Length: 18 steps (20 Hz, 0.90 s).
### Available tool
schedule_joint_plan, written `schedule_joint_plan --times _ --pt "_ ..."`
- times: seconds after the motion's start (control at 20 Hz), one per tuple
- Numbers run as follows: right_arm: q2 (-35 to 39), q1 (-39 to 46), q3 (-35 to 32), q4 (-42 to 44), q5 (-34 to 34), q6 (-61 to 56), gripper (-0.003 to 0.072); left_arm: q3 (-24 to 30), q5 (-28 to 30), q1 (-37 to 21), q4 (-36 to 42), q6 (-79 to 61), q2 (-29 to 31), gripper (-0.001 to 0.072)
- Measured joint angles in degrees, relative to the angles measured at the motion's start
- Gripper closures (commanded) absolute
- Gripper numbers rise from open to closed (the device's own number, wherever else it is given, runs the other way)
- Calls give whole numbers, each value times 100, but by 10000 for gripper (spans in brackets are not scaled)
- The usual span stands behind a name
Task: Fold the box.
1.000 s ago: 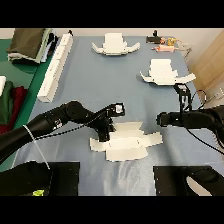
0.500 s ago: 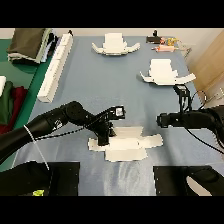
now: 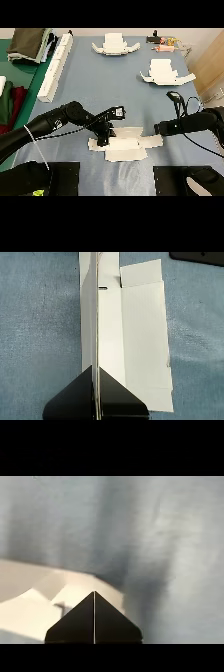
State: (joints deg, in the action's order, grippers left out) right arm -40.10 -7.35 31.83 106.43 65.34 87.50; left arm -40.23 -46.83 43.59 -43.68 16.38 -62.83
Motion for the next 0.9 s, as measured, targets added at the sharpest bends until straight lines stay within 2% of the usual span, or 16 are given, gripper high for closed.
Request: schedule_joint_plan --times 0.15,0.25,0.3,0.35,0.4,0.45,0.5,0.65,0.9 --pt "286 -682 -52 260 334 105 686 0 -9 0 -2 0 0 695" --pt "612 -1443 -146 354 455 81 683 0 -9 0 -2 0 0 695" --pt "789 -1917 -210 374 503 48 592 0 -11 0 -2 0 0 695" --pt "935 -2380 -271 372 540 28 278 0 -11 0 -2 0 0 695" --pt "1060 -2889 -339 313 544 9 99 0 -13 0 -4 0 0 695" --pt "1137 -3335 -396 142 535 2 41 0 -13 0 -2 0 0 695" --pt "1174 -3781 -448 -127 455 11 10 0 -13 2 -2 -2 0 695" --pt "979 -4754 -540 -1036 63 210 10 0 -15 2 -4 0 0 695" --pt "-2 -5320 -616 -1980 -691 745 12 0 -15 0 -4 -2 0 695"
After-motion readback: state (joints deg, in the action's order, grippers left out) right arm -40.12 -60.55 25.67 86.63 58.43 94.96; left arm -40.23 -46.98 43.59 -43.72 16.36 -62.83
